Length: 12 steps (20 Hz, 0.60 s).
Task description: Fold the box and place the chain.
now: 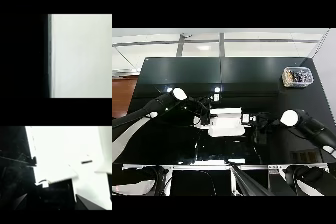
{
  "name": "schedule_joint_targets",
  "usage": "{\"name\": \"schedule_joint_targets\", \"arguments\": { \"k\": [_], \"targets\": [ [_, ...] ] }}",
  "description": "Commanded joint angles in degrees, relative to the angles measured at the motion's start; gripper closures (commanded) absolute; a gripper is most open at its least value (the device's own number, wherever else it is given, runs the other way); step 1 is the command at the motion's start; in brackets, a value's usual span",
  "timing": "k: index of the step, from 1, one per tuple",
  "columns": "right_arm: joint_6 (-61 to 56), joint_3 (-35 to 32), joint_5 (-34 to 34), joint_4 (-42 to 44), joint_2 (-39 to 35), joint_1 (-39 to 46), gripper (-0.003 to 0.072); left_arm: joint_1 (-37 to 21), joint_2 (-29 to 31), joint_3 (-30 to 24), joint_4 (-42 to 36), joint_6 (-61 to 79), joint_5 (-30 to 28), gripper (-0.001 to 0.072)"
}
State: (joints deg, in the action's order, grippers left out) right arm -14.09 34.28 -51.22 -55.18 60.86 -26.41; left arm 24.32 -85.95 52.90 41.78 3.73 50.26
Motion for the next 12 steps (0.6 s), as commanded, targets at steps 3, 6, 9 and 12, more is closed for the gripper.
{"name": "schedule_joint_targets", "arguments": {
  "k": [3,6,9,12],
  "targets": [
    [3.37,-0.31,11.37,6.14,4.55,-4.39,-0.0005,0.02,-0.11,0.09,0.17,0.13,-0.02,0.0683],
    [4.07,1.09,11.28,6.05,4.52,-4.24,-0.0005,0.02,-0.11,0.09,0.17,0.13,-0.02,0.0684],
    [4.09,3.45,11.41,5.46,4.52,-3.5,-0.0005,0.02,-0.11,0.09,0.17,0.13,-0.02,0.0683],
    [4.09,4.87,11.52,5.51,4.52,-2.16,-0.0004,0.02,-0.11,0.09,0.15,0.13,-0.04,0.0683]
  ]
}}
